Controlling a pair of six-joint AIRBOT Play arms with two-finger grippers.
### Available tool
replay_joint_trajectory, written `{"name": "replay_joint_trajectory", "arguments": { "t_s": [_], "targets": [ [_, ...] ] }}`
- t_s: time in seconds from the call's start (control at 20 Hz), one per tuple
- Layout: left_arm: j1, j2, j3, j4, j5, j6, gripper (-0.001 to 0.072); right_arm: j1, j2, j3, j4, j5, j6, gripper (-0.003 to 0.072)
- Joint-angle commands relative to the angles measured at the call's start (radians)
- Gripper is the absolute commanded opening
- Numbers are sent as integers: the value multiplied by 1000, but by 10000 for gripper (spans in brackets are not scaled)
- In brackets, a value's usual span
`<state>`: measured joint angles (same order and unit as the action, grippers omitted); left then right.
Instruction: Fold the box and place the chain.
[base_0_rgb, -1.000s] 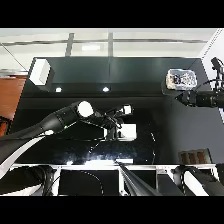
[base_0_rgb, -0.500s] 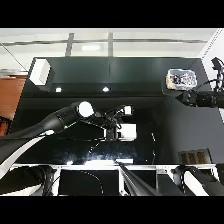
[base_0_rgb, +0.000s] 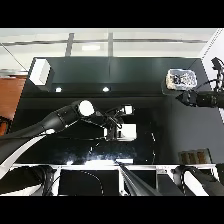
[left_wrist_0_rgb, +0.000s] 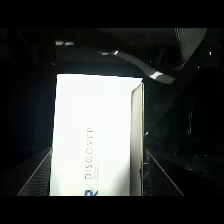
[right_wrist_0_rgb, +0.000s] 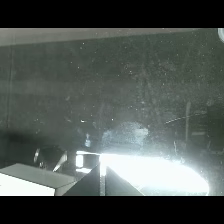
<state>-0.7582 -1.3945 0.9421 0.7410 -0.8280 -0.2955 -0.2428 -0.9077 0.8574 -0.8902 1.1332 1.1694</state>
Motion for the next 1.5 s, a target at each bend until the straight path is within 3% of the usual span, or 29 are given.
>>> {"name": "replay_joint_trajectory", "arguments": {
  "t_s": [0.0,1.45],
  "targets": [
    [-2,-11,2,8,-20,-1,705,0,1,0,0,1,1,46],
    [1,-6,2,11,13,-2,704,0,1,0,3,8,1,46]
  ]
}}
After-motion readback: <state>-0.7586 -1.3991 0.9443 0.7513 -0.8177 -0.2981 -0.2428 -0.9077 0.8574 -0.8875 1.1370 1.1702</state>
